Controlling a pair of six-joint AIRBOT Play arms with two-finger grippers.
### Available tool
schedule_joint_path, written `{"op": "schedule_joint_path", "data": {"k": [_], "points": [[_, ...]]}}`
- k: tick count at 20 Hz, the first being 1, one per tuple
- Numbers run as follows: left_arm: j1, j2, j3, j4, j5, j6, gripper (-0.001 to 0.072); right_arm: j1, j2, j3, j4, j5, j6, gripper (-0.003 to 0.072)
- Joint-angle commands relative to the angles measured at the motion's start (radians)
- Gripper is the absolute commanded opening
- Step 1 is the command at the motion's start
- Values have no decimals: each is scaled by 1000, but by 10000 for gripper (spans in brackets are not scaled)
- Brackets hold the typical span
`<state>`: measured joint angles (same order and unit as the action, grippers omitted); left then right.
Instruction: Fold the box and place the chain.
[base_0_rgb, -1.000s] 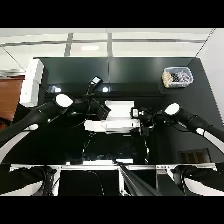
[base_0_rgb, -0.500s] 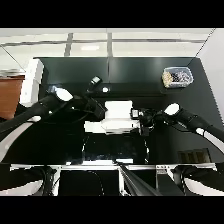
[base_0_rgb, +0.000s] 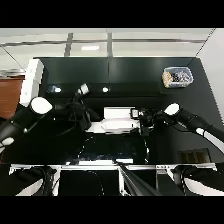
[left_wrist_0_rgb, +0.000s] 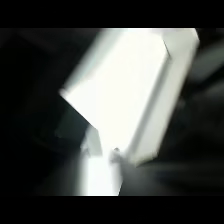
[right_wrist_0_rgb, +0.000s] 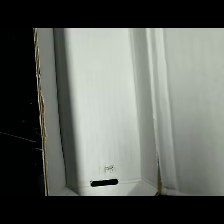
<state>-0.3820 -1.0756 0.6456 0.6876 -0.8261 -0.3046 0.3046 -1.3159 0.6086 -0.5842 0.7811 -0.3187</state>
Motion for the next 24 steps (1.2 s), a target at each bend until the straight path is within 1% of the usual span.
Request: {"op": "schedule_joint_path", "data": {"k": [1,2,5,9,14,15,16,17,18,19,20,21,22,24], "points": [[-24,15,-121,12,97,341,714,1,0,0,0,0,0,138],[-26,2,-126,14,116,404,708,1,0,0,0,0,0,138],[-29,-39,-111,18,124,526,708,1,0,0,0,0,0,138],[-39,-95,-72,10,112,534,700,1,0,0,0,0,0,139],[-77,-161,-17,-50,77,533,683,1,0,0,0,0,0,139],[-90,-175,-4,-49,85,533,630,1,0,0,0,0,0,139],[-101,-186,7,-49,85,533,559,1,0,0,0,0,0,138],[-111,-194,16,-48,80,532,509,1,0,0,0,0,0,139],[-114,-198,24,-39,73,513,399,1,0,0,0,0,0,138],[-114,-202,32,-37,62,498,347,1,0,0,0,0,0,139],[-112,-204,35,-38,58,491,346,1,0,0,0,0,0,139],[-112,-204,38,-38,58,487,295,1,0,0,0,0,0,139],[-113,-204,40,-41,58,487,216,1,0,0,0,0,0,138],[-115,-208,40,-51,57,485,214,1,0,0,0,0,0,139]]}}
